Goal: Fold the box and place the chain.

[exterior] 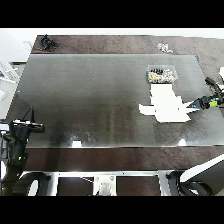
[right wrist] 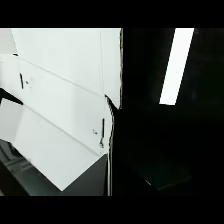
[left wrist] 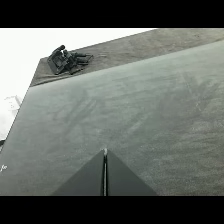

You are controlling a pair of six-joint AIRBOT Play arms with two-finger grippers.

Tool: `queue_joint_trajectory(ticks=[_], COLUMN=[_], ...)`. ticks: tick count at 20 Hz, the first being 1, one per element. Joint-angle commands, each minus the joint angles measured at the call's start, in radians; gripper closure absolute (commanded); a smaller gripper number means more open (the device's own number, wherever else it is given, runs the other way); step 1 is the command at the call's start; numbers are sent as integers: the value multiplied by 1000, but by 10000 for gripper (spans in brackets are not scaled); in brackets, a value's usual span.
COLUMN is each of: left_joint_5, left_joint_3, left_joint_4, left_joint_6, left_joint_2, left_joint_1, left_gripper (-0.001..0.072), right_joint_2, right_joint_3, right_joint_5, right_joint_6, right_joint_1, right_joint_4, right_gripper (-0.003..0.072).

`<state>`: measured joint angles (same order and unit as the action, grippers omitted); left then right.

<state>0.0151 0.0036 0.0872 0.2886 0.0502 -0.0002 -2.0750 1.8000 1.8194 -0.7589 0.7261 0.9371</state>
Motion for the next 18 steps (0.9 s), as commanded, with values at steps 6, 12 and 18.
queue_joint_trajectory(ticks=[6, 12, 18], left_joint_5=[0, 0, 0], left_joint_3=[0, 0, 0], left_joint_4=[0, 0, 0], left_joint_6=[0, 0, 0], left_joint_2=[0, 0, 0], left_joint_1=[-1, -1, -1], left_gripper=[688, 689, 689], right_joint_2=[146, 341, 352], right_joint_3=[-229, -560, -575], right_joint_5=[21, -302, -460], right_joint_6=[22, 64, 1], right_joint_1=[-117, -320, -584], right_joint_4=[-262, -490, -499], right_gripper=[678, 679, 680])
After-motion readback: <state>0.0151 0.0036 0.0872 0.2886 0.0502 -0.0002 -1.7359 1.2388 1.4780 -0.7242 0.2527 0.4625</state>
